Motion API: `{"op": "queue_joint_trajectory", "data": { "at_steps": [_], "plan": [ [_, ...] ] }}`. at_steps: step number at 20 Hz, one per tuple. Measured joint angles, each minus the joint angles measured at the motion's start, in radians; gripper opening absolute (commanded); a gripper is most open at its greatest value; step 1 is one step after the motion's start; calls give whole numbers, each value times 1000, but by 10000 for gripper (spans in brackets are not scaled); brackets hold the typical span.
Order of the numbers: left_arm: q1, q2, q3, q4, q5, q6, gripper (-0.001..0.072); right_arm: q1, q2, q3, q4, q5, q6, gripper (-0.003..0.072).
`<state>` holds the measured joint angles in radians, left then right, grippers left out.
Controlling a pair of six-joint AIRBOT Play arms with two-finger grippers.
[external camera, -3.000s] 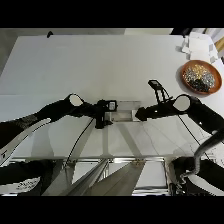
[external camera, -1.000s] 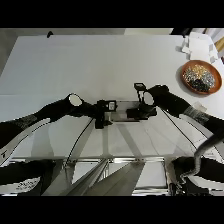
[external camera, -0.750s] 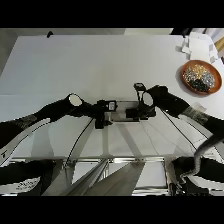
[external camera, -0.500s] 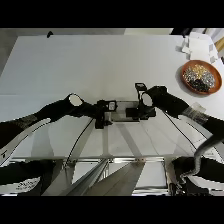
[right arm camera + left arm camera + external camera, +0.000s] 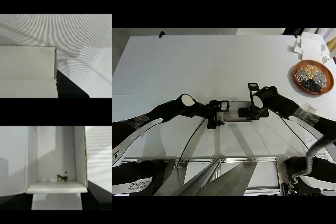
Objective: Fold the box and place the chain.
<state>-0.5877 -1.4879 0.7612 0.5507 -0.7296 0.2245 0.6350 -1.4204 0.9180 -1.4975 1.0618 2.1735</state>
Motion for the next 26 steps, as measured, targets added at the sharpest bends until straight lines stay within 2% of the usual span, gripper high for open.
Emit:
{"op": "queue_joint_trajectory", "data": {
  "at_steps": [1,5,8,9,13,14,15,16,18,21,24,26],
  "plan": [
    [0,0,0,0,0,0,13,3,-2,-1,-3,0,-2,124],
    [0,0,0,0,0,-2,13,8,-11,-2,-7,4,-8,136],
    [0,0,0,0,0,-2,13,9,-19,-1,-8,13,-12,74],
    [0,0,0,0,0,-2,13,9,-20,-1,-7,14,-12,15],
    [0,0,0,0,0,-2,13,10,-22,0,-7,21,-26,18],
    [0,0,0,-1,0,-3,13,10,-23,0,-7,21,-33,53],
    [0,0,0,0,0,-2,13,10,-23,0,-9,22,-44,150],
    [0,0,0,0,-1,-2,13,10,-23,0,-14,26,-50,210],
    [0,0,0,0,-1,-1,13,10,-20,-1,-18,31,-65,223],
    [0,0,0,0,-1,1,13,10,14,-2,-18,42,-135,302],
    [0,0,0,0,-1,0,13,9,91,-2,-58,87,-205,341],
    [0,0,0,0,-1,0,13,9,162,0,-82,116,-241,340]
  ]
}}
